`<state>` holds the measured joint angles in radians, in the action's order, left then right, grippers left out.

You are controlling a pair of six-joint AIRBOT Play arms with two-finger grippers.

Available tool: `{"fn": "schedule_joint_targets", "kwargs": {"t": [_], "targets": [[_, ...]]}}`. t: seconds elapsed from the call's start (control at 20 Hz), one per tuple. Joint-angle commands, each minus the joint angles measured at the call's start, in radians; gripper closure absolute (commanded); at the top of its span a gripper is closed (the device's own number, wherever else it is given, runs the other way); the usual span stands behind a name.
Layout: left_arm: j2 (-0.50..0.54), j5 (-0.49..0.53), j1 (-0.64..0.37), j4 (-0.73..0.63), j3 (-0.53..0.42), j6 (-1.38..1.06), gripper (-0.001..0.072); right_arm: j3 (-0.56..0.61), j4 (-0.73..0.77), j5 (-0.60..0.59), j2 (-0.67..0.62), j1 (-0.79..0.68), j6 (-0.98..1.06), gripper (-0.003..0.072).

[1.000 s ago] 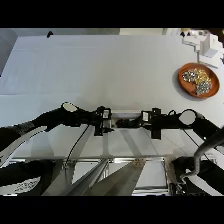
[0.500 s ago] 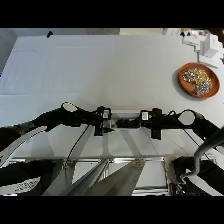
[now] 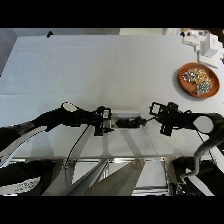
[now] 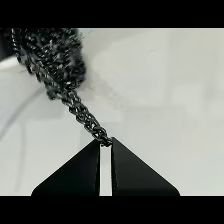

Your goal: Fold the box and place the chain.

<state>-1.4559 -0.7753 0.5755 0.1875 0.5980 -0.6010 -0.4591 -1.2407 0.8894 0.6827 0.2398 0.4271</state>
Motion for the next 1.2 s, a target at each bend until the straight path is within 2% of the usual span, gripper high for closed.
{"fn": "schedule_joint_targets", "kwargs": {"t": [0.0, 0.2, 0.45, 0.75, 0.95, 1.0, 1.05, 1.15], "targets": [[0.001, 0.0, 0.0, 0.0, 0.001, 0.0, 0.0644, -0.116, 0.05, 0.126, -0.086, -0.005, 0.044, 0.0668], [0.001, 0.0, 0.0, 0.0, 0.001, 0.0, 0.0644, -0.209, 0.148, 0.143, -0.086, 0.046, 0.044, 0.0668], [0.001, 0.0, 0.0, 0.0, 0.001, 0.0, 0.0644, -0.224, 0.253, 0.112, -0.057, 0.195, 0.044, 0.0668], [0.001, 0.0, 0.0, 0.0, 0.001, 0.0, 0.0644, -0.223, 0.281, 0.003, 0.141, 0.317, 0.064, 0.0667], [0.001, 0.0, 0.0, 0.0, 0.001, 0.0, 0.0644, -0.223, 0.281, 0.004, 0.269, 0.328, 0.074, 0.0664], [0.001, 0.0, 0.0, 0.0, 0.001, 0.0, 0.0644, -0.223, 0.28, 0.01, 0.288, 0.328, 0.074, 0.0638], [0.0, 0.0, 0.0, 0.0, 0.001, 0.0, 0.0644, -0.223, 0.281, 0.014, 0.302, 0.328, 0.074, 0.0572], [0.001, 0.0, 0.0, 0.0, 0.001, 0.0, 0.0644, -0.223, 0.28, 0.017, 0.316, 0.328, 0.074, 0.0553]]}}
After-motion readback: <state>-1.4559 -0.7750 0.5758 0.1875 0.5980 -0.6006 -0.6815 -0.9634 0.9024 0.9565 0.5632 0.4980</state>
